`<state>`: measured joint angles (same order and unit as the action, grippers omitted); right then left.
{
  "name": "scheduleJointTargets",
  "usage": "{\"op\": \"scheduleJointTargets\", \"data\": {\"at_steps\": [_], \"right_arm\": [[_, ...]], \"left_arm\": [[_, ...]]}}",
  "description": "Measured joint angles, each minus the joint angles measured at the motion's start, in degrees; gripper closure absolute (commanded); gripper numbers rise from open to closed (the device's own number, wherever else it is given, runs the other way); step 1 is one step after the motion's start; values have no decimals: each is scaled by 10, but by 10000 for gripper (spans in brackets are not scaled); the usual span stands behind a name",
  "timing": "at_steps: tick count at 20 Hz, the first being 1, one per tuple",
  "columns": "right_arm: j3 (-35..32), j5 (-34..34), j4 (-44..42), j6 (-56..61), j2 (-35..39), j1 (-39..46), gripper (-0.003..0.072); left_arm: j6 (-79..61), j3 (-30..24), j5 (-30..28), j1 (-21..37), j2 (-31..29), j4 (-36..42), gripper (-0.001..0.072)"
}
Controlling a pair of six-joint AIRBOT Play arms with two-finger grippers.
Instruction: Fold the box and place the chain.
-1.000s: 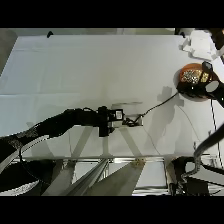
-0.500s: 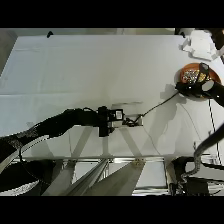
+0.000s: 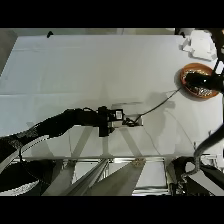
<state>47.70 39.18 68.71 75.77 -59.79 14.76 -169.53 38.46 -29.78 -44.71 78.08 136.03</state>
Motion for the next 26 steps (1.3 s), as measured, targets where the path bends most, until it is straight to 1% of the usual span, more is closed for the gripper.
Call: {"op": "scheduleJointTargets", "data": {"at_steps": [3,6,10,14,19,26], "right_arm": [[0,68,-36,-29,80,-9,664],[0,108,-78,-45,156,-24,664],[0,129,-154,-52,249,-40,664],[0,141,-246,-55,318,-45,663],[0,155,-342,-57,368,-47,663],[0,183,-466,-82,387,-47,663]], "left_arm": [[0,0,0,0,0,0,574],[0,0,0,0,0,0,574],[0,0,0,0,0,0,574],[0,0,0,0,0,0,574],[0,0,0,0,0,0,574],[0,0,0,0,0,0,574]]}}
